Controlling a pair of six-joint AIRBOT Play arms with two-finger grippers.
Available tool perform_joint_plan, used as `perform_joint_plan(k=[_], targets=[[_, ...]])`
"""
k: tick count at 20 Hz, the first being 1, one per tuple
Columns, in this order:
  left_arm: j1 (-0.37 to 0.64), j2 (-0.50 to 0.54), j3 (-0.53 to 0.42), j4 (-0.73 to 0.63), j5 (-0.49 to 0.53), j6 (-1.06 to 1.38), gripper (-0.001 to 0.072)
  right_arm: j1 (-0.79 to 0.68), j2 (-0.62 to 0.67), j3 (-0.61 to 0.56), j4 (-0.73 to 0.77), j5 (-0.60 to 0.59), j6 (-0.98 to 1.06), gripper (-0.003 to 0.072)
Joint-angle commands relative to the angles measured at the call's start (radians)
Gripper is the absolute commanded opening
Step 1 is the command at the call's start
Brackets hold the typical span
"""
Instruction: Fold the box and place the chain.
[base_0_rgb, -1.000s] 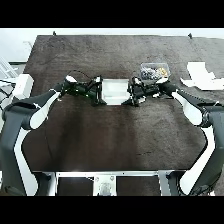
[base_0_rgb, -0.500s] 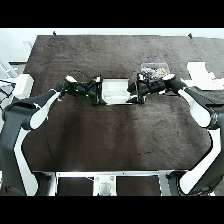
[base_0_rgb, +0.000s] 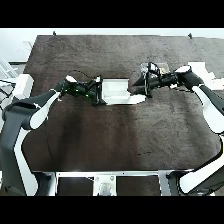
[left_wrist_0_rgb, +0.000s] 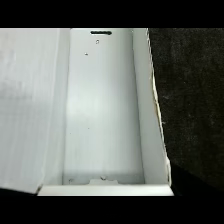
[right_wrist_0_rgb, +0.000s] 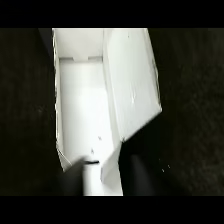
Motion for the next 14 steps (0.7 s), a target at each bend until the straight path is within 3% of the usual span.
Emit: perform_joint_plan(k=[1, 4, 7, 12, 14], targets=[[0.000, 0.000, 0.000, 0.000, -0.001, 0.000, 0.0455, 0.016, 0.011, -0.022, 0.091, 0.016, 0.012, 0.0016], [0.000, 0.000, 0.000, 0.000, -0.002, 0.000, 0.0455, 0.032, 0.011, -0.022, 0.209, -0.006, 0.020, 0.0012], [0.000, 0.000, 0.000, 0.000, -0.002, 0.000, 0.0455, 0.068, 0.009, -0.022, 0.218, -0.130, 0.047, 0.0012], [0.000, 0.000, 0.000, 0.000, -0.002, 0.000, 0.0455, 0.136, 0.002, -0.021, 0.116, -0.346, 0.098, 0.0011], [0.000, 0.000, 0.000, 0.001, -0.002, 0.000, 0.0455, 0.148, -0.012, -0.019, 0.085, -0.373, 0.109, 0.0011]])
